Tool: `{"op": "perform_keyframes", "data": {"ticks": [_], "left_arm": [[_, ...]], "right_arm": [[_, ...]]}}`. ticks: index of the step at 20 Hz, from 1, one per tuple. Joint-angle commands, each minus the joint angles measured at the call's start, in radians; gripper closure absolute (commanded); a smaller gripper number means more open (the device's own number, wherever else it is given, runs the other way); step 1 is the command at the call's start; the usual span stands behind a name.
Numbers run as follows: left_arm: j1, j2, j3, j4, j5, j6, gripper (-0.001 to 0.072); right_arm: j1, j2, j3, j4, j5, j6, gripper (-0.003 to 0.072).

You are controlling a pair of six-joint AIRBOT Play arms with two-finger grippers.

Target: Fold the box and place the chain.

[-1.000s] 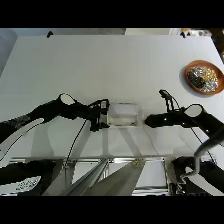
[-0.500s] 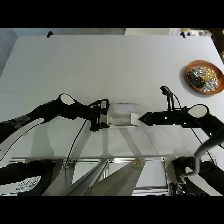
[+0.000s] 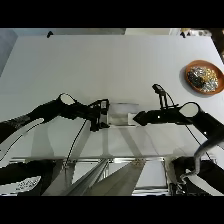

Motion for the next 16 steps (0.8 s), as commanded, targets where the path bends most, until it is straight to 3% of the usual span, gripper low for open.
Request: {"op": "perform_keyframes", "data": {"ticks": [1, 4, 8, 16], "left_arm": [[0.001, 0.0, 0.0, 0.0, 0.0, 0.0, 0.0435], [0.0, 0.0, 0.0, 0.0, 0.0, 0.0, 0.0435], [0.0, 0.0, 0.0, 0.0, 0.0, 0.0, 0.0435], [0.0, 0.0, 0.0, 0.0, 0.0, 0.0, 0.0435]], "right_arm": [[0.1, -0.036, 0.063, -0.227, -0.017, 0.252, 0.0257], [0.179, -0.058, 0.11, -0.406, -0.016, 0.436, 0.0257], [0.248, -0.104, 0.159, -0.481, -0.013, 0.583, 0.0257], [0.396, -0.261, 0.308, -0.703, 0.117, 1.021, 0.0258]]}}
